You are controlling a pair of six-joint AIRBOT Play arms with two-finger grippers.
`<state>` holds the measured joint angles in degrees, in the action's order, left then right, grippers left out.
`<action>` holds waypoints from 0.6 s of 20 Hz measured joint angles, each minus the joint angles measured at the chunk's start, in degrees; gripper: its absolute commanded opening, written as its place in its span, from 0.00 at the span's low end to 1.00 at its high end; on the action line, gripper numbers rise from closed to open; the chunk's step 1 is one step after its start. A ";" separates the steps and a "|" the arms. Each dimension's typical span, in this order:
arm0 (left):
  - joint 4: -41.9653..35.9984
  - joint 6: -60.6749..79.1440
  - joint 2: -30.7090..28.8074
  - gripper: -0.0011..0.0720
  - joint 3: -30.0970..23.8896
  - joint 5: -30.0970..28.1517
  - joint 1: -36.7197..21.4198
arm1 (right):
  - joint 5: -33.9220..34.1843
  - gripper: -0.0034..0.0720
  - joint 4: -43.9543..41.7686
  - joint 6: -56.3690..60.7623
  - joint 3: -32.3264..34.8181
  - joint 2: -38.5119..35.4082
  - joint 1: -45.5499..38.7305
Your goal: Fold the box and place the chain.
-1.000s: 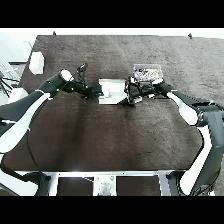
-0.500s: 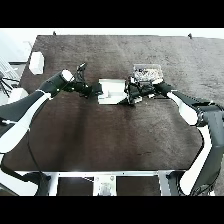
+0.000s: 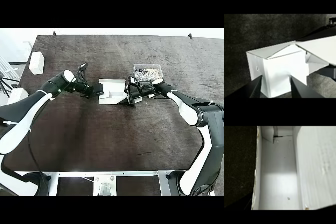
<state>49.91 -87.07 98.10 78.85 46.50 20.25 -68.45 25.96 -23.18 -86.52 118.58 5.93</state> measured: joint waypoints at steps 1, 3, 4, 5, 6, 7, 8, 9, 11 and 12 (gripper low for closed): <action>0.35 -0.48 0.00 0.60 0.00 -0.26 0.28 | 0.00 0.62 0.00 0.00 0.00 0.00 0.00; 1.18 -1.70 0.00 0.60 0.04 -0.61 0.70 | 0.00 0.62 0.00 0.00 0.00 0.00 0.00; 1.55 -2.12 0.00 0.60 0.04 -0.70 0.81 | 0.00 0.62 0.00 0.00 0.00 0.00 0.00; 1.77 -2.51 0.00 0.60 0.04 -0.81 0.90 | 0.00 0.62 0.00 0.00 0.00 0.00 0.00; 2.05 -2.75 0.00 0.60 0.04 -0.87 0.98 | 0.00 0.62 0.00 0.00 0.00 0.00 0.00; 2.21 -2.95 0.00 0.60 0.15 -0.83 1.03 | 0.00 0.62 0.00 0.00 0.00 0.00 0.00; 2.64 -3.28 0.00 0.60 0.42 -0.57 1.07 | 0.00 0.62 0.00 0.00 0.00 0.00 0.00; 3.32 -3.87 0.04 0.60 0.92 0.09 1.09 | 0.00 0.62 0.00 -0.04 0.00 0.00 0.00; 4.96 -5.27 0.04 0.60 2.10 1.16 1.14 | 0.00 0.62 0.00 -0.02 0.00 0.00 0.00; 5.64 -5.81 0.02 0.60 2.60 1.46 1.18 | 0.00 0.63 0.00 -0.02 0.00 0.00 0.00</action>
